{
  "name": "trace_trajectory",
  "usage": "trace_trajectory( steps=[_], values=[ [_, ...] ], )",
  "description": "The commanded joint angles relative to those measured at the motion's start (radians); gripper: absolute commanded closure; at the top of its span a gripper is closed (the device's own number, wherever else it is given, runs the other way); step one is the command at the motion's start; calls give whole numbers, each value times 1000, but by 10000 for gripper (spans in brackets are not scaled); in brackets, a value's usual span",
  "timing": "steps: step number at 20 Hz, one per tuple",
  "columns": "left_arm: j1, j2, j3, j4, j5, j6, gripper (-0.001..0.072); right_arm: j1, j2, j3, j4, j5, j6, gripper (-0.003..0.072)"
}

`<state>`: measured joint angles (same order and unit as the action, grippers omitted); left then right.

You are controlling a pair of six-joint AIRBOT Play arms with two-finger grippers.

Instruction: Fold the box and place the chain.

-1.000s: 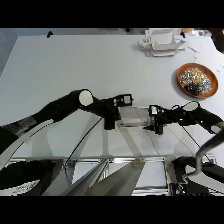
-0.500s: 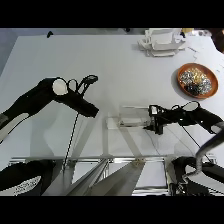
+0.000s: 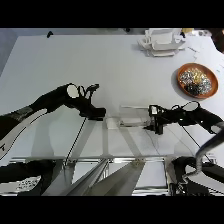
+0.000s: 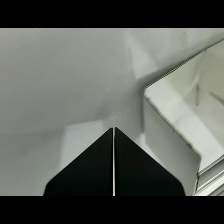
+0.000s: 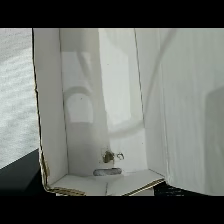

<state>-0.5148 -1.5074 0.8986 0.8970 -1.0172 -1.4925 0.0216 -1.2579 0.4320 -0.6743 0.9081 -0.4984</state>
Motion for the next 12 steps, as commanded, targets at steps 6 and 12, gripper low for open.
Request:
trace_trajectory(
  steps=[6,12],
  values=[
    [-54,-48,0,-110,49,1,702,0,0,0,0,0,0,274],
    [-80,-16,1,-156,56,16,702,0,0,0,0,0,0,274]
  ],
)
